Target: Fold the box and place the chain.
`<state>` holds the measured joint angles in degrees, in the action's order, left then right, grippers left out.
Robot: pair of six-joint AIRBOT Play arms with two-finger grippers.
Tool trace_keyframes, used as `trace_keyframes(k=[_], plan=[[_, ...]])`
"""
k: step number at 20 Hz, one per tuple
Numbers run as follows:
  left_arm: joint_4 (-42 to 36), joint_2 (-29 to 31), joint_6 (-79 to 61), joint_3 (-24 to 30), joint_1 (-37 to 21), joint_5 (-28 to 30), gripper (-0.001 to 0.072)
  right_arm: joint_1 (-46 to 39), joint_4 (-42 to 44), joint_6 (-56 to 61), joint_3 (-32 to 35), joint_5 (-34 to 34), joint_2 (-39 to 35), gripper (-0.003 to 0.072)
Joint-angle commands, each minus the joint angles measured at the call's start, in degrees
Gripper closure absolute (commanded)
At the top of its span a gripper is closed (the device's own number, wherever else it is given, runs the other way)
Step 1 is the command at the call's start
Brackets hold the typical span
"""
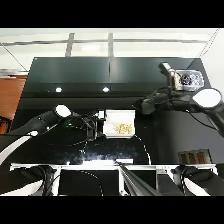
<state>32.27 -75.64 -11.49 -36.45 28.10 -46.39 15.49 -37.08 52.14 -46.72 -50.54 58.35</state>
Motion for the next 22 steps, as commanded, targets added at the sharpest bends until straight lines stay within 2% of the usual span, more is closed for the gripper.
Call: trace_keyframes(k=[1,3,4,6,8,10,11,12,14,18,22], plan=[[0.1,0.0,-0.1,0.0,0.0,0.2,0.0307,2.3,-0.2,-0.2,-5.1,1.9,8.8,0.0084],[0.1,0.0,-0.1,0.0,0.0,0.2,0.0307,2.5,-0.1,-4.7,-6.1,-0.1,11.5,0.0085],[0.1,0.0,-0.1,0.0,0.0,0.2,0.0307,2.9,-0.9,-9.2,-6.1,-3.2,11.8,0.0085],[0.1,0.0,-0.1,0.0,0.0,0.7,0.0307,2.9,-5.7,-16.7,-6.1,-7.3,11.7,0.0086],[0.1,0.0,-0.1,0.0,0.0,1.4,0.0307,2.8,-9.4,-18.7,-6.1,-10.9,11.6,0.0086],[0.1,0.0,-0.1,0.0,0.0,1.4,0.0307,2.8,-9.9,-21.0,-6.1,-18.4,11.5,0.0088],[0.1,0.0,-0.1,0.0,0.0,1.4,0.0307,2.8,-10.8,-21.2,-6.1,-21.5,11.5,0.0166],[0.1,0.0,-0.1,0.0,0.0,1.4,0.0307,2.8,-11.7,-21.9,-5.9,-23.2,11.5,0.017],[0.1,0.0,-0.1,0.0,0.0,1.4,0.0307,2.9,-10.1,-26.7,-4.5,-23.2,11.5,0.0168],[0.1,0.0,-0.1,0.0,0.0,1.4,0.0307,4.6,-6.5,-34.3,-1.7,-18.8,11.6,0.0166],[0.1,0.0,-0.1,0.0,0.0,1.4,0.0307,7.6,-6.6,-35.0,-1.6,-17.4,11.7,0.0166]])
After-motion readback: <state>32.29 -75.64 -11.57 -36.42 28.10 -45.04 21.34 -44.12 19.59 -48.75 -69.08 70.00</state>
